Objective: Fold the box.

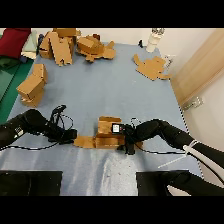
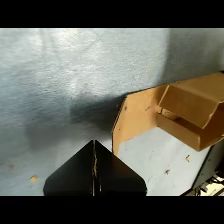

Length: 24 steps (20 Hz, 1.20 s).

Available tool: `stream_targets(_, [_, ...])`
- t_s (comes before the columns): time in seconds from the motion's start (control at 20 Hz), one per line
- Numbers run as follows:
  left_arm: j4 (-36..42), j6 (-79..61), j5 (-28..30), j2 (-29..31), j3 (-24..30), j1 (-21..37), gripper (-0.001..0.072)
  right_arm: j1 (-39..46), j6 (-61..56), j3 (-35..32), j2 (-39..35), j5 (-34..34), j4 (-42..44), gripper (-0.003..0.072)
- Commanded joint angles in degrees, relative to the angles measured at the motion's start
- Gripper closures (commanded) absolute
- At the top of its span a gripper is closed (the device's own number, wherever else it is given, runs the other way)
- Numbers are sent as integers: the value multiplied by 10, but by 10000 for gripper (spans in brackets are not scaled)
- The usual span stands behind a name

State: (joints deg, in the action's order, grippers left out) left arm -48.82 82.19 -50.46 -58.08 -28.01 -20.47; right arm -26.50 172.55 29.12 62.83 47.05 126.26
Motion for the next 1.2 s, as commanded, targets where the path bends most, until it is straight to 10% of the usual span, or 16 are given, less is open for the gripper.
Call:
stream_targets(0.0, [39,-1,35,-21,3,-37,695,0,0,0,0,0,0,166])
stream_targets(0.65, [190,-49,94,-44,0,-107,695,0,0,0,0,1,0,166])
stream_targets(1.15, [189,-48,26,-21,-21,-73,694,0,0,0,0,7,0,166])
